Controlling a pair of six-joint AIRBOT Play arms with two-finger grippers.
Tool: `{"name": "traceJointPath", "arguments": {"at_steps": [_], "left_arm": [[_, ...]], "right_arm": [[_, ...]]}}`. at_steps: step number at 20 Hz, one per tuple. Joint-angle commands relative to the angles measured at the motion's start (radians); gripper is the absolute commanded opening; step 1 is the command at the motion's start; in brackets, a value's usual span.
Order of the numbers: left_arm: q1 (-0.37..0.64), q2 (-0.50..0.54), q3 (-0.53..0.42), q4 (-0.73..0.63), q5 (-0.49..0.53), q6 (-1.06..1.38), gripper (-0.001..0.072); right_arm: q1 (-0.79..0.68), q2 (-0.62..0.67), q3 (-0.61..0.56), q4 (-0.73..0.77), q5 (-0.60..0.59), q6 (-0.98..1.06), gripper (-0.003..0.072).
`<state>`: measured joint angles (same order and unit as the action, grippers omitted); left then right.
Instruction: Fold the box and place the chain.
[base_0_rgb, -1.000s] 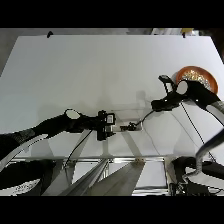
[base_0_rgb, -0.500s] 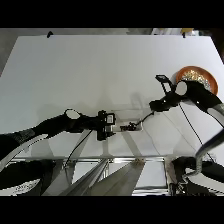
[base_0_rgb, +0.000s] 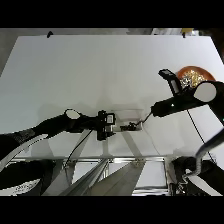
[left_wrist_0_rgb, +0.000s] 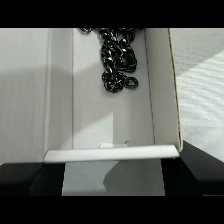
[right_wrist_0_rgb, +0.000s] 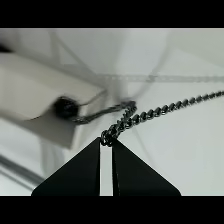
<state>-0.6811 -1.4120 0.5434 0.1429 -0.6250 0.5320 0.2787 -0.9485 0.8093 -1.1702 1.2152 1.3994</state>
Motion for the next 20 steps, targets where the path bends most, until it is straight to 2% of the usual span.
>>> {"name": "traceJointPath", "arguments": {"at_steps": [1, 5, 9, 16, 17, 18, 19, 20], "left_arm": [[0.000, 0.000, 0.000, 0.000, 0.000, 0.000, 0.0170], [0.000, 0.000, 0.000, 0.000, 0.000, 0.000, 0.0170], [0.000, 0.000, 0.000, 0.000, 0.000, 0.000, 0.0170], [0.000, 0.000, 0.000, 0.000, 0.000, 0.000, 0.0170], [0.000, 0.000, 0.000, 0.000, 0.000, 0.000, 0.0170], [0.000, 0.000, 0.000, 0.000, 0.000, 0.000, 0.0170], [0.000, 0.000, 0.000, 0.000, 0.000, 0.000, 0.0170], [0.000, 0.000, 0.000, 0.000, 0.000, 0.000, 0.0170]], "right_arm": [[0.122, 0.088, 0.001, 0.120, -0.011, -0.012, 0.0023], [0.282, 0.096, 0.001, 0.206, -0.132, -0.008, 0.0023], [0.354, 0.093, 0.001, 0.190, -0.233, 0.041, 0.0023], [0.356, 0.038, 0.000, 0.070, -0.232, 0.068, 0.0026], [0.356, 0.026, -0.001, 0.068, -0.233, 0.066, 0.0076], [0.356, 0.022, 0.000, 0.069, -0.238, 0.066, 0.0173], [0.356, 0.025, 0.008, 0.068, -0.237, 0.056, 0.0208], [0.355, 0.029, 0.031, 0.066, -0.229, 0.025, 0.0208]]}}
